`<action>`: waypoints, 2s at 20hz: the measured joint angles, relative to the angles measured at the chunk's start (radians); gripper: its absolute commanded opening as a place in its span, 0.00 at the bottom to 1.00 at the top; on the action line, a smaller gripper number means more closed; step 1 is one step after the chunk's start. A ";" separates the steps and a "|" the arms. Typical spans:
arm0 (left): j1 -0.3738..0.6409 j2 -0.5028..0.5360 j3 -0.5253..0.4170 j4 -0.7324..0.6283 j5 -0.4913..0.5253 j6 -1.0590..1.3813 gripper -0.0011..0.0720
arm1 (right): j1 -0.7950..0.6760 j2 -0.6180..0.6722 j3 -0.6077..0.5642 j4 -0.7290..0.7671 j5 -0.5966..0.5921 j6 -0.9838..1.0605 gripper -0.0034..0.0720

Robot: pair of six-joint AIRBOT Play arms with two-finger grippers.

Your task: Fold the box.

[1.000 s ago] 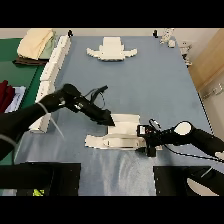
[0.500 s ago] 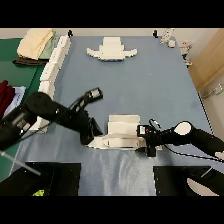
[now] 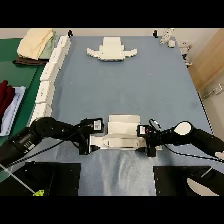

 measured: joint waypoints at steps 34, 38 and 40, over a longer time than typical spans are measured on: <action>-0.031 -0.149 -0.069 -0.053 0.161 0.038 0.52 | 0.000 0.000 0.000 0.000 0.000 0.000 0.72; -0.014 -0.136 -0.069 -0.049 0.153 0.043 0.49 | 0.000 0.000 0.000 0.000 0.000 0.000 0.72; -0.022 -0.140 -0.069 -0.103 0.173 0.104 0.49 | 0.000 0.000 0.000 0.000 0.000 0.000 0.72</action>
